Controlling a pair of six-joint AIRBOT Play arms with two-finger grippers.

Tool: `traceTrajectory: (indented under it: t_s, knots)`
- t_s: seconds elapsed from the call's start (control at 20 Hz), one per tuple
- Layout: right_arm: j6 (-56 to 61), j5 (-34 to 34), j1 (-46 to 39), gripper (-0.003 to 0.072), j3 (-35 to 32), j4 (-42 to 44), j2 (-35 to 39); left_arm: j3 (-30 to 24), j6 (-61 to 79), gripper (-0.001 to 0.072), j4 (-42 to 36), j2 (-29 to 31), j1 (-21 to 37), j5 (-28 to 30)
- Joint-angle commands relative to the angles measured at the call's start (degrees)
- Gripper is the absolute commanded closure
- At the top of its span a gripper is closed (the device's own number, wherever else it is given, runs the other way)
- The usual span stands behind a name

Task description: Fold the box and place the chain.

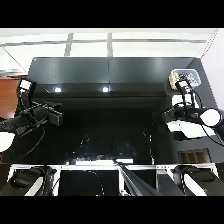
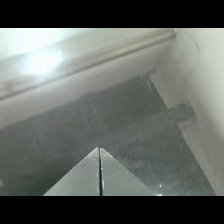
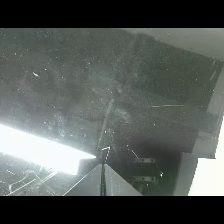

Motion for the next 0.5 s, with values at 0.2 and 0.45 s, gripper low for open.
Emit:
traceTrajectory:
  t_s: [0.2,0.45]
  knots:
    - [0.02,0.02,-0.02,0.0667,-0.02,0.02,0.00,-0.02,0.02,0.0681,0.00,-0.44,-0.02,5.73]
    - [0.02,0.00,-0.02,0.0667,-0.02,0.02,0.00,-0.11,0.00,0.0681,-0.79,-2.23,-0.02,6.21]
